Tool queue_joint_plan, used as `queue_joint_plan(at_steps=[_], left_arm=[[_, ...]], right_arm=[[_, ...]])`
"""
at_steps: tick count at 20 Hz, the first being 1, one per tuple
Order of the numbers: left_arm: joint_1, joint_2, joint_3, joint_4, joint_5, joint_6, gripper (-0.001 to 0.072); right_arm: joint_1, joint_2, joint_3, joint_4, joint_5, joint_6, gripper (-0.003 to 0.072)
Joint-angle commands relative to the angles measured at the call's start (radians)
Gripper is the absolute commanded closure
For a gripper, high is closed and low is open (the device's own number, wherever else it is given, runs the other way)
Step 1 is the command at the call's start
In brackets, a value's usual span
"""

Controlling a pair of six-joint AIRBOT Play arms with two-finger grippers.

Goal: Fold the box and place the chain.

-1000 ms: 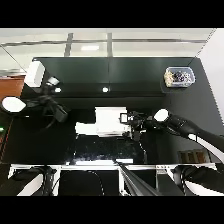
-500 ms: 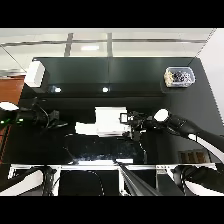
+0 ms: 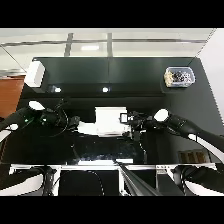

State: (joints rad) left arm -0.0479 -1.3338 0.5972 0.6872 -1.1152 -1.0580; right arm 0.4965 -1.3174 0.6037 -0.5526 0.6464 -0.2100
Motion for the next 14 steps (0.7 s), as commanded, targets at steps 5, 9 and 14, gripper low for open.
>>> queue_joint_plan(at_steps=[5,9,14], left_arm=[[-0.028,-0.004,0.002,-0.153,-0.031,0.157,0.0677],[-0.029,-0.005,0.002,-0.201,-0.04,0.172,0.0143],[-0.055,-0.004,0.035,-0.183,-0.034,0.172,0.0145]], right_arm=[[0.0,0.0,0.001,0.0,0.0,0.0,0.0456],[0.0,0.0,0.001,0.0,0.0,0.0,0.0457],[0.0,0.0,0.001,0.0,0.0,0.0,0.0456]])
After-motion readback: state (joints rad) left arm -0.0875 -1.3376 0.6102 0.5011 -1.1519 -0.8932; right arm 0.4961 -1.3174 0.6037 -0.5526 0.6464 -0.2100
